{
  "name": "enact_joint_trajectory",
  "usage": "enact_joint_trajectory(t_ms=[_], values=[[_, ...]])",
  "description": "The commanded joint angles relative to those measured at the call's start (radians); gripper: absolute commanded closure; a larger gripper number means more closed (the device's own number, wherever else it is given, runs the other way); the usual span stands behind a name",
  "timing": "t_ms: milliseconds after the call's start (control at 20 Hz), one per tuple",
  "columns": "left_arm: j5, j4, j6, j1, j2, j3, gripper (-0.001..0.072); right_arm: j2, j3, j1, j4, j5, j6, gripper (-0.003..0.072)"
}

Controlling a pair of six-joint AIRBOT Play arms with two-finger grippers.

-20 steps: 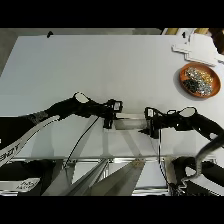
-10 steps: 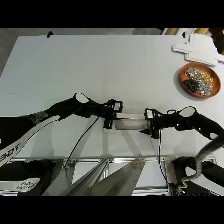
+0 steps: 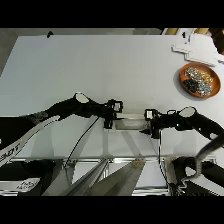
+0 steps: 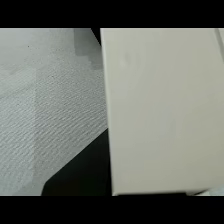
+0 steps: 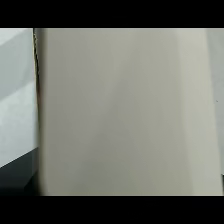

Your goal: Fold the box and place the chain.

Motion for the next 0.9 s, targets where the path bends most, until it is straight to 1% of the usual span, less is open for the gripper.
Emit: enact_joint_trajectory(t_ms=[0,850], values=[[0.000,0.000,0.000,0.001,0.001,0.000,0.0699,0.001,0.000,0.000,0.000,-0.001,0.000,0.0366],[-0.013,0.001,0.000,0.001,0.001,0.000,0.0699,0.001,0.000,0.000,0.000,-0.002,0.000,0.0366]])
